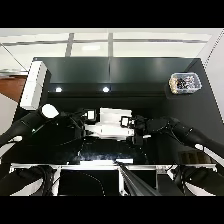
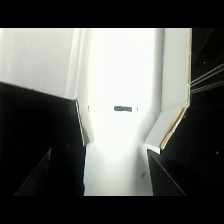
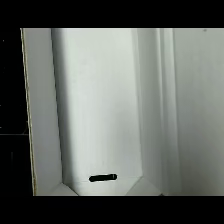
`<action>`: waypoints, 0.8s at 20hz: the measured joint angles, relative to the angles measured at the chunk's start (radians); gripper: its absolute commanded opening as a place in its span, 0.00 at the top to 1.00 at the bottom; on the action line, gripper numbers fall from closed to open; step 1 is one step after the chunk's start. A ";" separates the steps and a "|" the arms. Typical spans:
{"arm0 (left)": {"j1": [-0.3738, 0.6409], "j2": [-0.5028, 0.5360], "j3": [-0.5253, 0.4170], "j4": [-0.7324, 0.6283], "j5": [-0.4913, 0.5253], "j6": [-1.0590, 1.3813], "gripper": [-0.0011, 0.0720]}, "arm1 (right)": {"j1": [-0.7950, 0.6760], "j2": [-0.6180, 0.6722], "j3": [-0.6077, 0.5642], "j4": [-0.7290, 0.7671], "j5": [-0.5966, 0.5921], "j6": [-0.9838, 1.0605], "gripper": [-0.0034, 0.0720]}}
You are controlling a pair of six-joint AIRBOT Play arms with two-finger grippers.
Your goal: Fold the box and place the chain.
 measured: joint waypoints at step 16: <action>-0.049 -0.051 -0.002 -0.099 -0.018 0.027 0.76 | 0.000 0.000 0.000 0.000 0.000 0.000 0.23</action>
